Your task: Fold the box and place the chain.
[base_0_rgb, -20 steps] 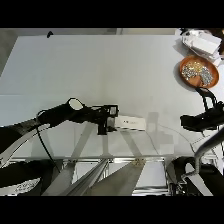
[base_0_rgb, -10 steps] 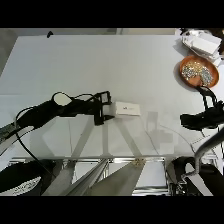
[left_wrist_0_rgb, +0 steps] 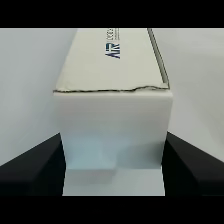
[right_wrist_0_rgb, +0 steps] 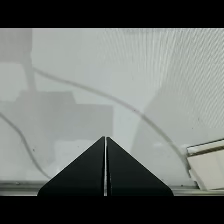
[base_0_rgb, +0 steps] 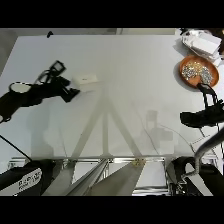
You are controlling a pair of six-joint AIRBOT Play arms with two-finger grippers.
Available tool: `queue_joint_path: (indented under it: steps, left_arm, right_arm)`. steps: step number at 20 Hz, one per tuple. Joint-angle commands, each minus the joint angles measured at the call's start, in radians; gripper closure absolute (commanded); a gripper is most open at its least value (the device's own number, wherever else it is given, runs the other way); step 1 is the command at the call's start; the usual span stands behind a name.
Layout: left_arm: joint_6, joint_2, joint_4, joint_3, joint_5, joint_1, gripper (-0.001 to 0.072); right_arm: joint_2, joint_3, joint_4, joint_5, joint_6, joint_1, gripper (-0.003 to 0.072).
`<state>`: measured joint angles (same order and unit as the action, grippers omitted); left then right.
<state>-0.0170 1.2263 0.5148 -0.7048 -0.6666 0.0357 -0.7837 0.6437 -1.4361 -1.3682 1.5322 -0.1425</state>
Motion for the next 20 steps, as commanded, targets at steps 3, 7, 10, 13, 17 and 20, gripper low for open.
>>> queue_joint_path:
  steps: [3, 7, 10, 13, 17, 20]
  left_arm:
    - [-0.047, -0.053, 0.017, -0.001, 0.081, 0.408, 0.0706]
    - [-0.153, -0.057, 0.021, 0.0, 0.109, 0.571, 0.0706]
    - [-0.153, -0.057, 0.025, 0.0, 0.111, 0.608, 0.0706]
    - [-0.179, -0.056, 0.114, 0.0, 0.076, 0.598, 0.0706]
    - [-0.409, -0.052, 0.354, 0.0, 0.045, 0.599, 0.0706]
    - [-0.562, -0.019, 0.523, 0.001, -0.035, 0.599, 0.0705]
  right_arm:
    - [0.0, 0.0, 0.0, 0.029, 0.0, -0.001, 0.0673]
    - [0.0, 0.0, 0.0, 0.032, -0.011, -0.001, 0.0673]
    - [0.0, 0.0, 0.0, 0.032, -0.015, -0.001, 0.0673]
    - [0.0, 0.0, 0.0, 0.045, -0.022, -0.001, 0.0673]
    - [0.0, 0.0, 0.001, 0.061, -0.022, -0.001, 0.0673]
    - [0.0, 0.0, 0.001, 0.076, -0.022, -0.001, 0.0673]
